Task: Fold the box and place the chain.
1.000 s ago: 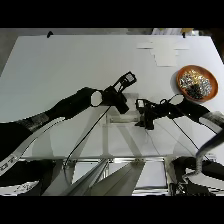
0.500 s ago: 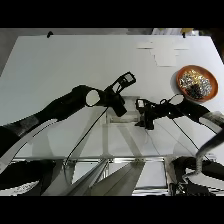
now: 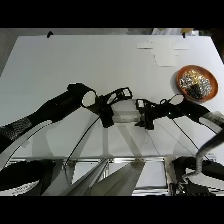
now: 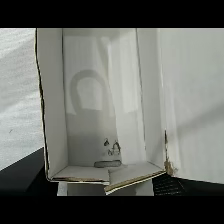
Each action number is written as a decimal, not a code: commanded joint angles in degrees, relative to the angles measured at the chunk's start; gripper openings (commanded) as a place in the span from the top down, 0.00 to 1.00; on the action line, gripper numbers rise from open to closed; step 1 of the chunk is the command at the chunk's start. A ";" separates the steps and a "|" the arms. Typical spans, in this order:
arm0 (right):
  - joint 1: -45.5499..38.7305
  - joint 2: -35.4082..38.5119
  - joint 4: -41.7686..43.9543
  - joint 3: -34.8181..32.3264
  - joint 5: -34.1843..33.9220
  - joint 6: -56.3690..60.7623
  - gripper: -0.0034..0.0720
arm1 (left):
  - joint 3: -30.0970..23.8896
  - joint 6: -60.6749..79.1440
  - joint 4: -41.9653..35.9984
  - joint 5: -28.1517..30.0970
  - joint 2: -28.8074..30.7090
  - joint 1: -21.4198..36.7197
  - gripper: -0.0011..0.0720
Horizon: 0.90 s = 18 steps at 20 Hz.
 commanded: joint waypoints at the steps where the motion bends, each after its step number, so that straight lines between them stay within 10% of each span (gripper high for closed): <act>1: 0.02 0.02 0.02 -0.02 0.00 0.02 0.42 | -2.62 1.70 1.05 -1.42 -0.28 2.05 0.98; 8: 0.02 0.02 0.02 -0.02 0.00 0.02 0.42 | -8.44 11.32 -0.09 2.29 1.20 7.17 0.95; 12: 0.02 0.02 0.02 -0.02 0.00 0.02 0.42 | -9.86 28.48 -3.32 7.61 1.20 7.19 0.49; 18: 0.02 0.02 0.02 -0.02 0.00 0.02 0.42 | -9.88 30.01 -5.46 13.11 1.11 6.99 0.48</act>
